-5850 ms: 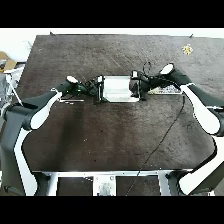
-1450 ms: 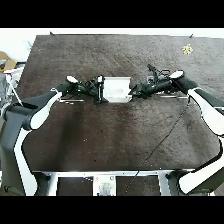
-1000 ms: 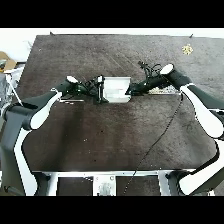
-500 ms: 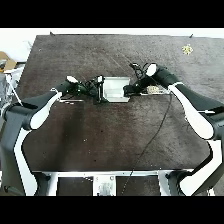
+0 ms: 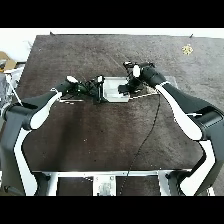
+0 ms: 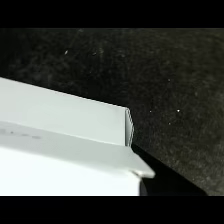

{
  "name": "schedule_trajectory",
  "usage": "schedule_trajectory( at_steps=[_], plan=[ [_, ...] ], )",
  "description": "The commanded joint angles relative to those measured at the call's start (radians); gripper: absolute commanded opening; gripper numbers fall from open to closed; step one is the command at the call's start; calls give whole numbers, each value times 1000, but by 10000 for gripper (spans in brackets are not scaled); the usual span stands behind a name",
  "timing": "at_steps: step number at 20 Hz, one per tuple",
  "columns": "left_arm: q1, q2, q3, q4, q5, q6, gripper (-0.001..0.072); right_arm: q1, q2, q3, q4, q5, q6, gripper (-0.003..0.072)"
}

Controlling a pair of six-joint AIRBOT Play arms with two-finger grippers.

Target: Fold the box and place the chain.

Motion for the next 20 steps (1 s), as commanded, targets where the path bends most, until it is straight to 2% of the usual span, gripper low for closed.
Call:
schedule_trajectory(
  at_steps=[1,9,10,11,20],
  plan=[
    [1,0,0,0,0,0,269,7,-11,6,-48,24,98,319],
    [1,0,0,0,0,0,269,7,-52,7,-58,16,188,316],
    [1,0,0,0,0,0,269,7,-52,7,-63,16,191,266],
    [1,0,0,0,0,0,269,7,-52,7,-66,14,191,257],
    [1,0,0,0,0,0,269,7,-51,19,-115,40,238,272]
  ],
)
